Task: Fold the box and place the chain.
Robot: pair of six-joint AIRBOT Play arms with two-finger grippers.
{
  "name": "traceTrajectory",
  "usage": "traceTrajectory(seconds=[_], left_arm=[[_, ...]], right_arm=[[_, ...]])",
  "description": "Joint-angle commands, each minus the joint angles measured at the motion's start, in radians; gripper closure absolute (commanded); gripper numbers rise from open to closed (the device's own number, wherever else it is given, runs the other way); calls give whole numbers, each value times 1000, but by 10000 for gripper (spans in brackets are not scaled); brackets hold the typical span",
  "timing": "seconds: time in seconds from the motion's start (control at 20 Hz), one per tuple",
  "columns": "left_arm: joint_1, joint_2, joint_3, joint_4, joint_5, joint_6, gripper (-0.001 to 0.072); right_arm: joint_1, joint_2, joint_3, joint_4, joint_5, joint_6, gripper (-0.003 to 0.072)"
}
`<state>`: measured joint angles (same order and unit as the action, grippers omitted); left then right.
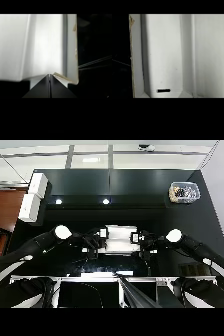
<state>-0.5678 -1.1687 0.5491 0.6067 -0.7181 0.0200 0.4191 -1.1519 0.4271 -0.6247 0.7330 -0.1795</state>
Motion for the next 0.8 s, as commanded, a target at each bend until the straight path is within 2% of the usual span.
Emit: traceTrajectory(seconds=[0.0, 0.1, 0.2, 0.35, 0.45, 0.6, 0.75], left_arm=[[112, 121, 1, 201, -1, -346, 682], [252, 201, 1, 279, -49, -627, 682], [405, 246, 0, 312, -142, -729, 683], [625, 218, -8, 308, -233, -1216, 682], [731, 144, -17, 296, -375, -1332, 682], [772, 4, -31, 262, -489, -1297, 683], [697, -84, -33, 200, -480, -1287, 683]], right_arm=[[1, 0, 0, 0, 0, 0, 206], [1, 0, 0, 0, 0, 0, 206], [0, 0, 0, 0, 0, 0, 206], [0, 0, 0, 0, 0, 0, 206], [0, 0, 0, 0, 0, 0, 206], [0, 0, 0, 0, 0, 0, 206], [0, 0, 0, 0, 0, 0, 206]])
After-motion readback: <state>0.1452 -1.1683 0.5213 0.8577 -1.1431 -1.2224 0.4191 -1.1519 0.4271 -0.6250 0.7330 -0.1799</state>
